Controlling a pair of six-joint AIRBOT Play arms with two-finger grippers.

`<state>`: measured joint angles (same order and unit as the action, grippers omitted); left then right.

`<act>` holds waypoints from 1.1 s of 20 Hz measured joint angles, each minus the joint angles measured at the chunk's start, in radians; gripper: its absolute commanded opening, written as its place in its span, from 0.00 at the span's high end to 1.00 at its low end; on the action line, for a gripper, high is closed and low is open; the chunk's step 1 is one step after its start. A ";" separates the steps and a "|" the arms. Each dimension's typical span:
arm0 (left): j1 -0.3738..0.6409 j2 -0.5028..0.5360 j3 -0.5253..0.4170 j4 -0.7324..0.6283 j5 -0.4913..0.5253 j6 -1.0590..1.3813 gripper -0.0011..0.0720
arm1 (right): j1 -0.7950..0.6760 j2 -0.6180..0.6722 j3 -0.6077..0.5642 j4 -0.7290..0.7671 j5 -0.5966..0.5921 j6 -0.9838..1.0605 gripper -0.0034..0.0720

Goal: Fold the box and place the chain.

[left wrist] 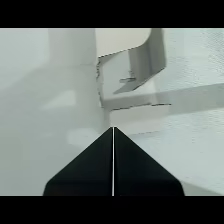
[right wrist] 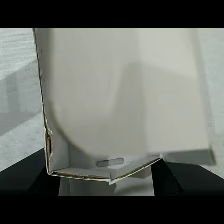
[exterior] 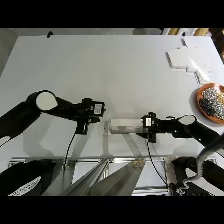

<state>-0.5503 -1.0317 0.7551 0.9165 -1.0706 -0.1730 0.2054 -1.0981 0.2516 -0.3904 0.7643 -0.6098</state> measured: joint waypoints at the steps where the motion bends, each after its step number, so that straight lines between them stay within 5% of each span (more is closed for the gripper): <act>1: -0.024 0.027 0.000 0.002 -0.019 -0.031 0.99 | 0.000 0.000 0.000 0.000 0.001 0.000 0.41; 5: -0.199 0.063 0.000 0.012 0.012 -0.151 0.98 | 0.000 0.000 0.000 -0.002 0.004 -0.001 0.41; 11: -0.407 -0.060 0.000 0.007 0.298 -0.269 0.98 | 0.000 0.000 0.000 -0.002 0.005 -0.001 0.41; 17: -0.355 -0.183 0.004 -0.113 0.602 -0.315 0.98 | 0.000 0.000 0.000 -0.002 0.006 -0.002 0.41; 22: -0.263 -0.294 0.066 -0.226 0.624 -0.323 0.98 | 0.000 0.000 0.000 -0.002 0.006 -0.001 0.41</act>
<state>-0.8135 -1.3258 0.8215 0.6903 -0.4461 -0.4957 0.2054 -1.0981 0.2516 -0.3920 0.7700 -0.6109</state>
